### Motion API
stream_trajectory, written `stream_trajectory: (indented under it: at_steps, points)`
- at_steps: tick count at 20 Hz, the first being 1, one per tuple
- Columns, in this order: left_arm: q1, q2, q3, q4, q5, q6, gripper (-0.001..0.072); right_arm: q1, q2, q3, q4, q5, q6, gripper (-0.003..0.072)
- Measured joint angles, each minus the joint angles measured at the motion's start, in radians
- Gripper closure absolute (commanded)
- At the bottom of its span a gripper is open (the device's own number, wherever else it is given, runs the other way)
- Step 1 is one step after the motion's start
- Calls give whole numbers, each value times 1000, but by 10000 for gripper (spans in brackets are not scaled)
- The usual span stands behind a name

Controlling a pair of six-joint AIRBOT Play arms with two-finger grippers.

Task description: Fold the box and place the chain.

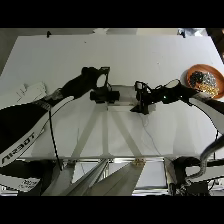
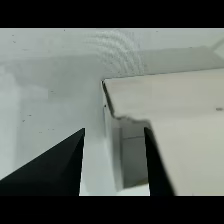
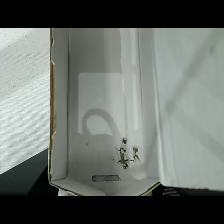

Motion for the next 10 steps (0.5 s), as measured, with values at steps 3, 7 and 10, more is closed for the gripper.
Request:
stream_trajectory:
  at_steps: [3,7,10]
  points:
    - [72,65,0,-47,-42,132,290,0,0,0,0,0,0,288]
    - [200,157,-24,-147,-101,447,290,0,0,0,0,0,1,288]
    - [300,218,-119,-289,-77,810,233,0,0,0,0,0,1,288]
